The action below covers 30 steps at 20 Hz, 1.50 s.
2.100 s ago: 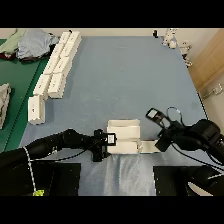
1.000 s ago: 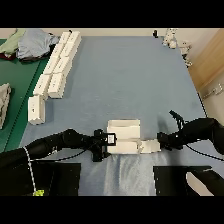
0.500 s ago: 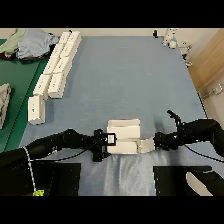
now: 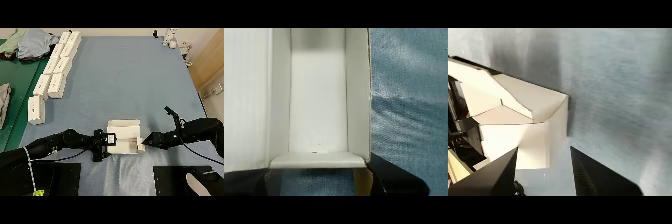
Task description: Fold the box.
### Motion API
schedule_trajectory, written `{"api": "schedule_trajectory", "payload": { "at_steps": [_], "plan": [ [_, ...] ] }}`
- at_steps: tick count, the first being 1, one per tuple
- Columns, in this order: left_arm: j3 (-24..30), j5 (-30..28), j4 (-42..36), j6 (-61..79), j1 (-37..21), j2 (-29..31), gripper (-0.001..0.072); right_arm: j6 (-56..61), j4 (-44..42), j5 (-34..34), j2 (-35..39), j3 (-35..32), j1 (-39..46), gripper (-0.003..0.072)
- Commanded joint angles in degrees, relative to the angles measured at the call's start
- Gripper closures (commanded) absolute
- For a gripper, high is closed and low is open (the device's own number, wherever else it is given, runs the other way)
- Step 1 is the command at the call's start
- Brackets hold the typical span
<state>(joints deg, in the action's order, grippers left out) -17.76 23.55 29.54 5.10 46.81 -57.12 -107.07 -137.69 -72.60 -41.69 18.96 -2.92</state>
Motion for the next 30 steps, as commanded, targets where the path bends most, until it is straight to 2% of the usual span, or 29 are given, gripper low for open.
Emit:
{"api": "schedule_trajectory", "payload": {
  "at_steps": [1,4,12,13,14,21,30],
  "plan": [
    [0.02,-0.02,0.02,0.02,0.00,-0.04,0.0188,-0.24,-1.33,4.85,-0.59,0.13,-5.42,0.0168],
    [0.02,-0.02,0.02,0.02,-0.02,-0.04,0.0189,5.07,2.56,8.33,-2.45,1.07,-11.43,0.0171],
    [0.02,-0.02,0.02,0.02,-0.02,-0.04,0.0189,39.69,30.93,12.79,-7.56,12.09,-34.27,0.0182],
    [0.02,0.00,0.02,0.02,-0.02,-0.04,0.0189,43.25,33.40,12.70,-9.01,13.75,-36.87,0.0222],
    [0.02,-0.02,0.02,0.02,-0.02,-0.04,0.0189,46.07,35.06,12.70,-10.58,15.28,-39.23,0.0224],
    [0.02,-0.02,0.02,0.02,-0.02,-0.04,0.0189,62.27,45.05,8.83,-20.35,20.39,-47.63,0.0223],
    [0.02,-0.02,0.02,0.02,0.00,-0.04,0.0189,70.31,45.24,8.96,-21.20,20.83,-49.35,0.0230]
  ]
}}
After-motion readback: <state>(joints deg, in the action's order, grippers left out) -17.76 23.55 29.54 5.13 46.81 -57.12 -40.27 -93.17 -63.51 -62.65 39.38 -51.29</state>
